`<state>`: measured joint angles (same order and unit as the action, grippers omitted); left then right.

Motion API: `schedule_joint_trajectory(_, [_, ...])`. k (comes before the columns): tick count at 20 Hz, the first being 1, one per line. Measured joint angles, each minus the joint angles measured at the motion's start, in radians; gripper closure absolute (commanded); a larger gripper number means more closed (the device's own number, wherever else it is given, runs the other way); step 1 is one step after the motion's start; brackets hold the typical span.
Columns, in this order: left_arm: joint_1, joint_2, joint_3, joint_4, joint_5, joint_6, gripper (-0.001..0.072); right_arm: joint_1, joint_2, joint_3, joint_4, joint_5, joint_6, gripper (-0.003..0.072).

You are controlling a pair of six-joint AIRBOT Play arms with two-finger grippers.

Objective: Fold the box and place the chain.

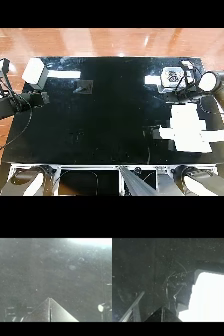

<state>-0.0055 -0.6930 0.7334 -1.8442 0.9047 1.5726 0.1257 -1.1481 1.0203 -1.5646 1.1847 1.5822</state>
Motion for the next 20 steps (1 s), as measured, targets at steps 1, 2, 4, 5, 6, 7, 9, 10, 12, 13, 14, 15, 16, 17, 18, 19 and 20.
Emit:
schedule_joint_trajectory(1, [0.000,0.000,0.000,0.000,0.000,0.000,0.0688,0.000,0.000,0.000,0.000,0.000,0.000,0.0651])
schedule_joint_trajectory(2, [0.000,0.000,0.000,0.000,0.000,0.000,0.0689,0.000,0.000,0.000,0.000,0.000,0.000,0.0651])
schedule_joint_trajectory(4, [0.000,-0.002,0.000,0.000,0.000,0.000,0.0689,0.000,0.000,0.000,0.000,0.000,0.000,0.0651])
schedule_joint_trajectory(5, [0.000,-0.002,0.000,0.000,0.000,0.000,0.0688,0.000,0.000,0.000,0.000,0.000,0.000,0.0651])
schedule_joint_trajectory(6, [0.000,-0.002,0.000,0.000,0.000,0.000,0.0689,0.000,0.000,0.000,0.000,0.000,0.000,0.0651])
schedule_joint_trajectory(7, [0.000,-0.003,0.000,0.000,0.000,0.000,0.0689,0.000,0.000,0.000,0.000,0.000,0.000,0.0651])
schedule_joint_trajectory(9, [0.000,-0.003,0.000,0.000,0.000,0.000,0.0689,0.000,0.000,0.000,0.000,0.000,0.000,0.0651])
schedule_joint_trajectory(10, [0.000,-0.003,0.000,0.000,0.000,0.000,0.0688,0.000,0.000,0.000,0.000,0.000,0.000,0.0651])
schedule_joint_trajectory(12, [0.000,-0.003,0.000,0.000,0.000,0.000,0.0688,0.000,0.000,0.000,0.000,0.000,0.000,0.0651])
schedule_joint_trajectory(13, [0.000,-0.003,0.000,0.000,0.000,0.000,0.0688,0.000,0.000,0.000,0.000,0.000,0.000,0.0651])
schedule_joint_trajectory(14, [0.000,-0.003,0.000,0.000,0.000,0.000,0.0688,0.000,0.000,0.000,0.000,0.000,0.000,0.0651])
schedule_joint_trajectory(15, [0.000,-0.003,0.000,0.000,-0.002,0.000,0.0688,0.000,0.000,0.000,0.000,0.000,0.000,0.0651])
schedule_joint_trajectory(16, [0.000,-0.003,0.000,0.000,-0.007,0.000,0.0689,0.000,0.000,0.000,0.000,0.000,0.000,0.0651])
schedule_joint_trajectory(17, [0.000,-0.003,0.000,0.000,-0.016,0.000,0.0689,0.000,0.000,0.000,0.000,-0.002,0.000,0.0651])
schedule_joint_trajectory(18, [0.000,-0.003,0.000,0.000,-0.026,0.000,0.0689,0.000,0.000,0.000,0.000,-0.005,0.000,0.0651])
schedule_joint_trajectory(19, [0.000,-0.003,0.000,0.000,-0.034,0.000,0.0688,0.000,0.000,0.000,0.000,-0.009,0.000,0.0651])
schedule_joint_trajectory(20, [0.000,-0.003,0.000,0.000,-0.052,0.000,0.0688,0.000,0.000,0.000,0.000,-0.011,0.000,0.0651])
